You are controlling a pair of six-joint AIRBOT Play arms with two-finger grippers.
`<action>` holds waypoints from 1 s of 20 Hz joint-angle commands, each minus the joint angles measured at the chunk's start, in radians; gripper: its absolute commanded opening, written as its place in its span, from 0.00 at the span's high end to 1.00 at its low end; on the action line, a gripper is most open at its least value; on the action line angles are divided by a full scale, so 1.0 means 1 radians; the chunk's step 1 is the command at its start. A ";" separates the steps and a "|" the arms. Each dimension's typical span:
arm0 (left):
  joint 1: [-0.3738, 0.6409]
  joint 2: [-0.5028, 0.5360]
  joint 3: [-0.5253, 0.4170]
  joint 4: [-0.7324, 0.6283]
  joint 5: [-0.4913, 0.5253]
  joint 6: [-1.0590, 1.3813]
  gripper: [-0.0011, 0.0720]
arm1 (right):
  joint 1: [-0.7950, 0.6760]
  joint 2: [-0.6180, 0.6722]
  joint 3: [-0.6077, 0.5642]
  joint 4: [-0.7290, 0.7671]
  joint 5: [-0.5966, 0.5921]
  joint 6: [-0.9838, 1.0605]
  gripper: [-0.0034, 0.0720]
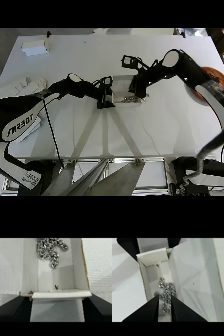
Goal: Fold the box and place the chain.
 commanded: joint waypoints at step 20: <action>0.000 0.001 0.001 0.000 0.000 0.000 0.60 | -0.233 -0.262 -0.002 0.060 0.092 -0.475 0.32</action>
